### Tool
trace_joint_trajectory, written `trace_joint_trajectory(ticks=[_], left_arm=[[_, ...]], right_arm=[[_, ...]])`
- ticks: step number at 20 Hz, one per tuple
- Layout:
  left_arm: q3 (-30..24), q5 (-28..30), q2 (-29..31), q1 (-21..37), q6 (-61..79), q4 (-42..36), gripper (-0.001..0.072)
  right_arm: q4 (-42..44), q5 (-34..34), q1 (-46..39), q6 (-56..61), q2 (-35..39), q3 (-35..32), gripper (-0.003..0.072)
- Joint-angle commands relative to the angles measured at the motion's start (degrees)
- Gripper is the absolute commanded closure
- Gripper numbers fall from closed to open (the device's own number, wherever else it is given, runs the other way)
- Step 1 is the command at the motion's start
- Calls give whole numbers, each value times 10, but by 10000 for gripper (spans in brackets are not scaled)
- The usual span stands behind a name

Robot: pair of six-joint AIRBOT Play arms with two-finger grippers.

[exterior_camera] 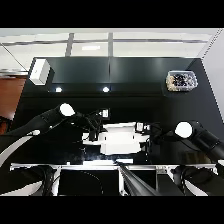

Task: Fold the box and place the chain.

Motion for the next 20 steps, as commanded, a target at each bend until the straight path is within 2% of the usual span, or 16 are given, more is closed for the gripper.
trace_joint_trajectory(ticks=[1,7,11,14,20], left_arm=[[0,1,0,0,0,0,678],[0,1,0,0,0,0,678],[0,0,0,0,0,0,678],[0,0,0,0,0,0,678],[0,0,0,0,0,0,678]], right_arm=[[35,-3,39,-14,0,-14,-17],[35,-128,102,-14,0,-24,-17],[60,-115,107,-14,0,-17,-17],[19,-89,88,-3,3,13,-17],[29,-123,31,-20,5,30,-17]])
